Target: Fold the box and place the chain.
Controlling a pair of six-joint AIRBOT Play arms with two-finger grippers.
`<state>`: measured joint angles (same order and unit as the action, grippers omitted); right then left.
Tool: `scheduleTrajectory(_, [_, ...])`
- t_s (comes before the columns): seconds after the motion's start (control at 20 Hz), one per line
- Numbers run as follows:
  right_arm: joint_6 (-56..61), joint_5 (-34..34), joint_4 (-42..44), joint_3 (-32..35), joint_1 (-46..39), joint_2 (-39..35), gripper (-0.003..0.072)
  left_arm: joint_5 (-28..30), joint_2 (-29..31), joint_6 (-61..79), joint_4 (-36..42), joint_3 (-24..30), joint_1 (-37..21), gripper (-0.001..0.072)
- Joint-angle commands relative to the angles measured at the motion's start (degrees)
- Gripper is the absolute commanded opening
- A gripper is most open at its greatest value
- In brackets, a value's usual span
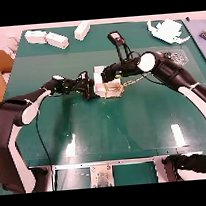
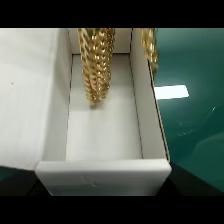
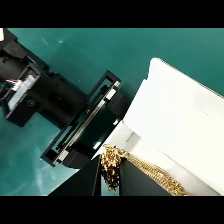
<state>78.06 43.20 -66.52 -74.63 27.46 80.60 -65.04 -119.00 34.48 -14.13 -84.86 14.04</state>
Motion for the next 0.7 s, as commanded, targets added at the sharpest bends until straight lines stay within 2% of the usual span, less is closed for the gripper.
scheduleTrajectory(0.0, [-0.59, -1.22, 0.07, 0.15, 0.00, 3.26, 0.0008, -0.07, 0.00, 0.00, -0.02, 0.00, 0.02, 0.0357])
scheduleTrajectory(0.15, [-0.76, -1.20, 0.04, 0.15, -0.33, 4.39, 0.0012, -0.07, 0.02, 0.00, -0.02, 0.00, 0.02, 0.0357])
scheduleTrajectory(0.2, [-0.76, -1.20, -0.13, 0.13, -0.50, 4.39, 0.0104, -0.07, 0.02, 0.00, -0.02, 0.00, 0.02, 0.0357])
scheduleTrajectory(0.25, [-0.76, -1.16, -0.13, 0.13, -0.72, 4.39, 0.0300, -0.04, 0.02, 0.00, -0.02, 0.00, 0.02, 0.0357])
scheduleTrajectory(0.3, [-0.74, -1.14, -0.15, 0.13, -0.94, 4.39, 0.0428, -0.07, 0.02, 0.00, -0.02, 0.00, 0.02, 0.0357])
scheduleTrajectory(0.45, [-0.74, 2.27, -1.31, 0.11, -2.21, 4.33, 0.0434, -0.07, 0.02, 0.00, -0.02, 0.00, 0.02, 0.0357])
scheduleTrajectory(0.65, [0.50, 13.22, -1.66, 0.11, -6.75, 4.22, 0.0432, -0.04, 0.09, 0.00, -0.02, 0.00, 0.02, 0.0357])
